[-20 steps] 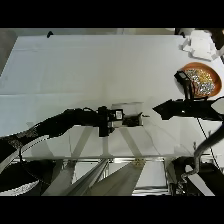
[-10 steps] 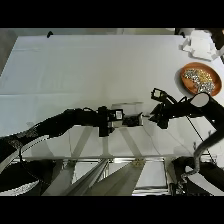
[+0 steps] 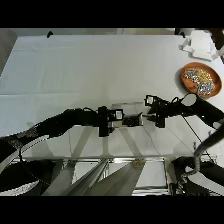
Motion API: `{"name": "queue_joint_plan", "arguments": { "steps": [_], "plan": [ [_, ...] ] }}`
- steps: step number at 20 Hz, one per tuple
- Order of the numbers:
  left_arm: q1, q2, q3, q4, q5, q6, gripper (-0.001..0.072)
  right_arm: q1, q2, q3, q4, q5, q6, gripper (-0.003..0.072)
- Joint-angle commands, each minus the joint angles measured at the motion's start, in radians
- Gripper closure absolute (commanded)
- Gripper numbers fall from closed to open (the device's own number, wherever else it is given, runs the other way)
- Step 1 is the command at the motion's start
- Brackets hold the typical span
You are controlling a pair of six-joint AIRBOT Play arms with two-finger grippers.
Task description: Fold the box and place the chain.
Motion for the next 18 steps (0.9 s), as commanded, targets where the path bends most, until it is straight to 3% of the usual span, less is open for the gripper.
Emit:
{"name": "queue_joint_plan", "arguments": {
  "steps": [1, 8, 11, 18],
  "plan": [
    [0.0, 0.0, 0.0, 0.001, 0.0, 0.0, 0.0574, 0.002, -0.014, 0.0, 0.0, -0.043, -0.011, 0.0407],
    [0.0, 0.0, 0.0, 0.0, 0.0, 0.0, 0.0574, 0.002, -0.05, 0.0, -0.001, -0.078, -0.009, 0.0418],
    [0.0, 0.0, 0.0, 0.0, 0.0, 0.0, 0.0574, 0.002, -0.053, 0.0, 0.0, -0.071, -0.009, 0.0656],
    [0.0, 0.0, 0.0, 0.0, 0.0, 0.0, 0.0574, 0.002, -0.011, 0.0, 0.0, -0.074, -0.008, 0.0663]
  ]
}}
